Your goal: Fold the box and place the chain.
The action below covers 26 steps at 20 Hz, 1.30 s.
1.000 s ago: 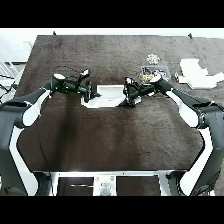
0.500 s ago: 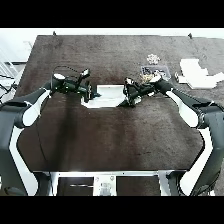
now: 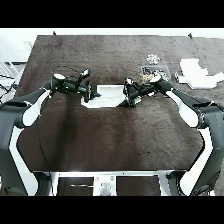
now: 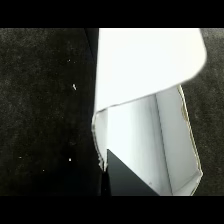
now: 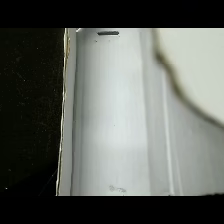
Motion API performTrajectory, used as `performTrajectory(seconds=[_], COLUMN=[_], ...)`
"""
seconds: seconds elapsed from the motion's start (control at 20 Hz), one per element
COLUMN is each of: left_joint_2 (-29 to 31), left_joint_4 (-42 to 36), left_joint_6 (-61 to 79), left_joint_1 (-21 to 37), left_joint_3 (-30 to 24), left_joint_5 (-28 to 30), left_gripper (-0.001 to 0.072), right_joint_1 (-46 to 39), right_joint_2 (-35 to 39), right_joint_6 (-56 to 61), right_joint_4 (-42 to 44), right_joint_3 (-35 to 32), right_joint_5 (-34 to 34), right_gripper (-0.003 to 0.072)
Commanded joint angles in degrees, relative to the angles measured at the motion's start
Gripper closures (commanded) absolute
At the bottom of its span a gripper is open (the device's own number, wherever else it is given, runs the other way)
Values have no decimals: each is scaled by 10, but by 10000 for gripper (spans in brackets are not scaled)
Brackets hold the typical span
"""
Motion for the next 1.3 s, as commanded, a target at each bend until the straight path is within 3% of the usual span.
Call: performTrajectory(seconds=[0.0, 1.05, 1.1, 1.15, 1.2, 1.25], left_joint_2=[0, 0, 0, 0, 0, 2], left_joint_4=[0, -1, -2, -2, -2, -2], left_joint_6=[0, 2, 6, 6, 6, 6], left_joint_1=[0, 0, 0, 0, 0, 0], left_joint_3=[1, 1, 1, 2, 3, 4], left_joint_5=[0, -2, -3, -4, -5, -5], left_gripper=[691, 688, 616, 407, 346, 362], right_joint_1=[0, 0, 0, 0, 0, 0], right_joint_2=[0, 0, 0, 0, 0, 0], right_joint_6=[2, 2, 2, 2, 2, 2], right_joint_4=[0, 1, 1, 1, 1, 1], right_joint_3=[0, 0, 0, 0, 0, 0], right_joint_5=[0, 0, 0, 0, 0, 0], right_gripper=[110, 110, 110, 110, 110, 110])
